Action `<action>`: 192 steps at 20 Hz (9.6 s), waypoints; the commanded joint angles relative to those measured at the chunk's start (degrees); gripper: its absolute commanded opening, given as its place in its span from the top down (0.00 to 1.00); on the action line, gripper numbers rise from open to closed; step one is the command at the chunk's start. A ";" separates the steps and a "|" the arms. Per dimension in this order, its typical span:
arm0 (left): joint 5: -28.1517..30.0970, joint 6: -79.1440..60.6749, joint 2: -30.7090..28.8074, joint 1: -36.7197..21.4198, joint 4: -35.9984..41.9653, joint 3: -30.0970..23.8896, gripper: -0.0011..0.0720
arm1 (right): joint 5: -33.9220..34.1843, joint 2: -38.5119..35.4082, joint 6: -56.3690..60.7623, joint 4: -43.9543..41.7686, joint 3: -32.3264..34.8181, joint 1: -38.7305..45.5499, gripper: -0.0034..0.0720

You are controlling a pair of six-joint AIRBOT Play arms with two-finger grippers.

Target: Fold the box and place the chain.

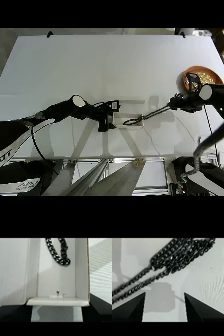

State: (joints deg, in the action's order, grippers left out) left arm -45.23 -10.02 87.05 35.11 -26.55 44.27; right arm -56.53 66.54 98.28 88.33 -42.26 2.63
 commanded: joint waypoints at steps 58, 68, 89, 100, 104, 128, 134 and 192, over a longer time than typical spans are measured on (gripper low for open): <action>0.02 0.00 -0.04 0.00 0.00 0.00 0.44 | 4.94 -21.42 0.66 -16.31 -6.51 -45.42 0.93; 0.02 0.00 -0.04 0.00 0.00 0.00 0.44 | 9.16 -12.72 10.45 -11.69 -1.29 -46.18 0.93; 0.02 -0.02 -0.04 0.00 0.00 0.00 0.44 | 1.57 -23.82 8.96 -2.29 1.31 -25.38 0.42; 0.02 -0.02 -0.04 0.00 0.00 0.00 0.44 | -4.17 2.95 -2.84 9.90 -6.27 -2.45 0.21; 0.02 -0.02 -0.04 0.00 0.00 0.00 0.44 | 0.28 9.18 -3.04 9.75 -8.00 -2.93 0.21; 0.02 0.00 -0.04 0.00 0.00 0.00 0.44 | 0.46 13.33 -4.35 5.46 -11.06 -6.49 0.93; 0.02 0.00 -0.04 0.00 0.00 0.00 0.44 | -2.21 3.06 -7.72 3.37 -11.06 -6.51 0.93; 0.00 -0.02 -0.04 0.00 0.00 0.00 0.44 | 3.34 -19.08 -13.03 -12.57 2.40 -9.97 0.47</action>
State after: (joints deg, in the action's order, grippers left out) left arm -45.23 -10.02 87.05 35.11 -26.52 44.27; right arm -50.11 49.34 85.65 68.99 -39.75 -15.73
